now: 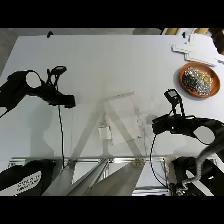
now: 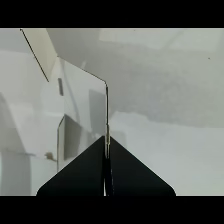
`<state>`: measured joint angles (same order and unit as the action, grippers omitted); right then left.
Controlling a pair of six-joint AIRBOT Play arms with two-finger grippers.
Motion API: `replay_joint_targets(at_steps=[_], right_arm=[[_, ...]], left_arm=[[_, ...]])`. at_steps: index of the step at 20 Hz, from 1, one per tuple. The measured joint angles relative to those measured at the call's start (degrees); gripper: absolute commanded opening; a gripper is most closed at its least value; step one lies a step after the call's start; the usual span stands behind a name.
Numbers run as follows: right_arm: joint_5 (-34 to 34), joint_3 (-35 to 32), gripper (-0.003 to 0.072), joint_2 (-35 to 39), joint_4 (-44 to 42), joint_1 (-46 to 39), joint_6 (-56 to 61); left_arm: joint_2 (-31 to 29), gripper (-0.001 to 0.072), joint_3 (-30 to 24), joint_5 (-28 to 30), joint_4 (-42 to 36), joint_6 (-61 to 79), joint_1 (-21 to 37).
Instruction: Fold the box and place the chain.
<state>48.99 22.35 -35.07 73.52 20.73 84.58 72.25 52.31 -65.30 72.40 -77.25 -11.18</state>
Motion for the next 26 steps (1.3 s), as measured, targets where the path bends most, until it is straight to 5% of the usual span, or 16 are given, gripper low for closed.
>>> replay_joint_targets(at_steps=[4,7,21,23,24,26], right_arm=[[-0.13,0.0,0.0017,0.0,-0.04,0.09,0.02],[-0.26,0.0,0.0017,0.0,-0.07,0.09,0.02],[-0.57,0.0,0.0017,0.0,-0.07,0.09,0.02],[-0.61,0.0,0.0017,0.0,-0.07,0.09,0.02],[-0.61,-0.02,0.0017,0.0,-0.04,0.09,0.02],[-0.61,-0.02,0.0017,0.0,-0.04,0.09,0.02]], left_arm=[[2.82,0.0605,-0.2,-1.9,-26.77,26.25,-1.11],[5.79,0.0648,-0.24,-2.03,-37.59,37.59,-4.37],[13.35,0.0641,-0.26,1.9,-45.33,46.14,-12.87],[14.93,0.0561,-0.24,2.45,-45.46,46.64,-14.03],[15.52,0.0439,-0.24,2.73,-45.79,47.08,-14.4],[16.11,0.0305,-0.24,3.23,-46.66,47.93,-14.69]])
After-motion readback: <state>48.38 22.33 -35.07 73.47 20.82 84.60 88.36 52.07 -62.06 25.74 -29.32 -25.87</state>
